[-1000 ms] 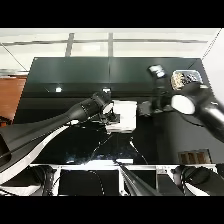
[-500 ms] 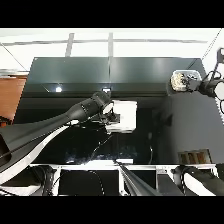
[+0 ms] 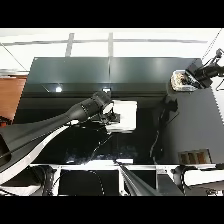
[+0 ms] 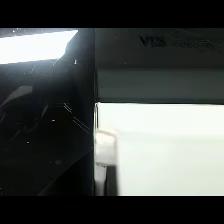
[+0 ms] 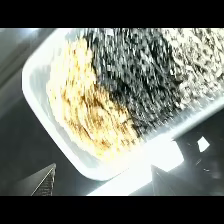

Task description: Fold the box and place the chain.

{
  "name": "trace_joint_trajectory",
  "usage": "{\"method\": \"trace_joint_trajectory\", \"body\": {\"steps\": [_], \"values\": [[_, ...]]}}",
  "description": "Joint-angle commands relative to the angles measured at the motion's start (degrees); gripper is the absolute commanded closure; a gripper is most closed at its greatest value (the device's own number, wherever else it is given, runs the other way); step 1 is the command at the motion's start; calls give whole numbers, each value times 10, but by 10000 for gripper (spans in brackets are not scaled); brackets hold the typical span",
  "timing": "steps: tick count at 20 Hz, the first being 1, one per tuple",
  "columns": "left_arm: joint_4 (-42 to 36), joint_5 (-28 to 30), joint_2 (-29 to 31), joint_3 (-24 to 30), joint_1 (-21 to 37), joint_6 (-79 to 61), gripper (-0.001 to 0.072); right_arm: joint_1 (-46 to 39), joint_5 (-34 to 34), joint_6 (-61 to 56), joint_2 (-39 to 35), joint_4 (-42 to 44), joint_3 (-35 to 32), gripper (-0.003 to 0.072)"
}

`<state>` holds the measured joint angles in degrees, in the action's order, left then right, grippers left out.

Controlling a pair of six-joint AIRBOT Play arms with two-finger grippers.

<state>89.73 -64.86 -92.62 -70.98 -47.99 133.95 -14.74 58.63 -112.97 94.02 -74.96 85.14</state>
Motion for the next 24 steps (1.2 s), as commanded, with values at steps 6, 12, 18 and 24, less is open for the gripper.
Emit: {"method": "trace_joint_trajectory", "body": {"steps": [6, 12, 18, 24], "values": [[-1, 3, 0, 0, 0, 0, 677, 0, 8, -67, 98, 68, 71, 126], [-2, 2, 0, 0, 0, 0, 677, 3, -19, -66, 108, 66, 71, 140], [-4, 1, 0, 0, 0, 0, 677, 15, -17, -12, 124, 56, 71, 267], [-4, 0, 0, 0, 0, 0, 677, 16, 2, 74, 102, 58, 72, 662]]}}
